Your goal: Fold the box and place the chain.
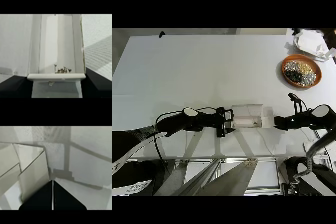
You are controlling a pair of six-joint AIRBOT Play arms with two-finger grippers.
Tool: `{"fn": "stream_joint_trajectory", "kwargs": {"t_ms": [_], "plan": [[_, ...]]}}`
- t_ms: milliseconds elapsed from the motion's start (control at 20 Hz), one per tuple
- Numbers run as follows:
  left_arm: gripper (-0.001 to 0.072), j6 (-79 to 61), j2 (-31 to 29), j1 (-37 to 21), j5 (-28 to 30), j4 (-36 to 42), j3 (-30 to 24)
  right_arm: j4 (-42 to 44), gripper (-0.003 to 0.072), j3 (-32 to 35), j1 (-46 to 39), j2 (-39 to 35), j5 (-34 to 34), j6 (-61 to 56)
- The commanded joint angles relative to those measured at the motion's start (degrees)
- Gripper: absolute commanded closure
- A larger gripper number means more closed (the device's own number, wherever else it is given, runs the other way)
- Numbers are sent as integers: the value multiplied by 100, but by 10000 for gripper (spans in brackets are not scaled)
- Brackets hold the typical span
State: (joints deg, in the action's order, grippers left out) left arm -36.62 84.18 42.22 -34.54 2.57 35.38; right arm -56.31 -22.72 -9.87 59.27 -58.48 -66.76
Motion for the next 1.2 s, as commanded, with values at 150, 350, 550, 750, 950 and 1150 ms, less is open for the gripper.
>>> {"fn": "stream_joint_trajectory", "kwargs": {"t_ms": [150,350,550,750,950,1150], "plan": [[435,0,2,2,2,0,0,920,669,-2,-2,407,190,754],[435,0,2,2,2,-2,0,1121,666,-2,-2,339,2,901],[435,0,2,2,2,0,0,1139,664,-2,-2,-109,-52,894],[435,0,2,2,2,0,0,1325,411,0,-2,-304,-356,879],[435,0,2,2,2,0,0,1453,366,0,-2,-306,-428,879],[435,0,2,2,2,0,0,1491,366,-2,-2,-306,-671,879]]}}
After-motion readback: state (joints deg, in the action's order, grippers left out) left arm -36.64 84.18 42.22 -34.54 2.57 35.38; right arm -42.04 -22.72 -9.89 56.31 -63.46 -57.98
